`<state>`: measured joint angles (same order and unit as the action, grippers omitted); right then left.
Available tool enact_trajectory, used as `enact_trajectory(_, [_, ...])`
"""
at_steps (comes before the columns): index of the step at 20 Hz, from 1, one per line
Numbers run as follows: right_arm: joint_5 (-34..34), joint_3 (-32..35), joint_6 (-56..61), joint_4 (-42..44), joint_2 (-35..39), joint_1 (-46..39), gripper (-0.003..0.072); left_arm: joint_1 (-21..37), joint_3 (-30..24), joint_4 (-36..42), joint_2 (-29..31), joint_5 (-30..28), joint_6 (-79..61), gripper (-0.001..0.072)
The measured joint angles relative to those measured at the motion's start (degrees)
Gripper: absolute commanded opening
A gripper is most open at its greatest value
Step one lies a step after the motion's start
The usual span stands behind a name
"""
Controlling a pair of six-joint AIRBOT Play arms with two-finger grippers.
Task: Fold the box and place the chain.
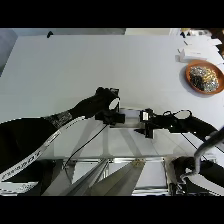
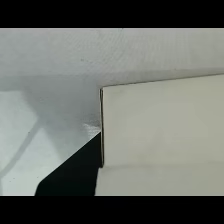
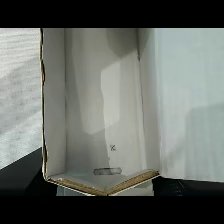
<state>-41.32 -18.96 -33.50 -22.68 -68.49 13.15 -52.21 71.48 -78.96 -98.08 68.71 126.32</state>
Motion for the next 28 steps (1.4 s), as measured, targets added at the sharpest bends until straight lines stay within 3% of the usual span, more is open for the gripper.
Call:
enact_trajectory(4, [0.0, 0.0, 0.0, 0.0, 0.0, 0.0, 0.0317, 0.15, -0.07, 0.0, 0.33, -0.33, 0.79, 0.0043])
enact_trajectory(5, [0.0, 0.0, 0.0, 0.0, 0.0, 0.0, 0.0317, 0.35, -0.13, 0.04, 0.61, -0.52, 0.83, 0.0083])
enact_trajectory(7, [0.04, 0.0, -0.17, -0.15, 0.02, -0.02, 0.0317, 0.81, -0.15, 0.55, 1.64, -1.88, 0.7, 0.0385])
enact_trajectory(8, [0.04, 0.0, -0.15, -0.11, 0.02, -0.02, 0.0317, 1.07, -0.11, 0.46, 2.29, -3.13, 0.46, 0.0442])
enact_trajectory(17, [0.07, -0.02, -0.02, -0.02, 0.02, -0.02, 0.0317, 6.29, 0.04, 2.08, 12.07, 6.01, -11.72, 0.0458])
enact_trajectory(18, [0.07, -0.02, -0.02, -0.02, 0.02, -0.02, 0.0317, 7.08, 0.02, 2.01, 13.46, 7.34, -15.34, 0.0498])
enact_trajectory(19, [0.07, 0.0, -0.02, -0.02, 0.02, -0.02, 0.0317, 7.93, 0.0, 1.77, 14.91, 7.87, -19.45, 0.0652])
enact_trajectory(21, [0.07, -0.02, 0.0, -0.02, 0.02, -0.02, 0.0317, 9.64, -0.11, 1.57, 17.79, 7.82, -29.44, 0.0698])
enact_trajectory(24, [0.04, -0.02, 0.0, 0.0, 0.02, -0.02, 0.0317, 12.09, -2.93, 2.67, 21.86, 4.0, -49.33, 0.0698])
enact_trajectory(28, [0.04, -0.02, 0.02, 0.0, 0.02, -0.02, 0.0317, 14.6, -14.73, 9.29, 26.95, -6.91, -77.75, 0.0698])
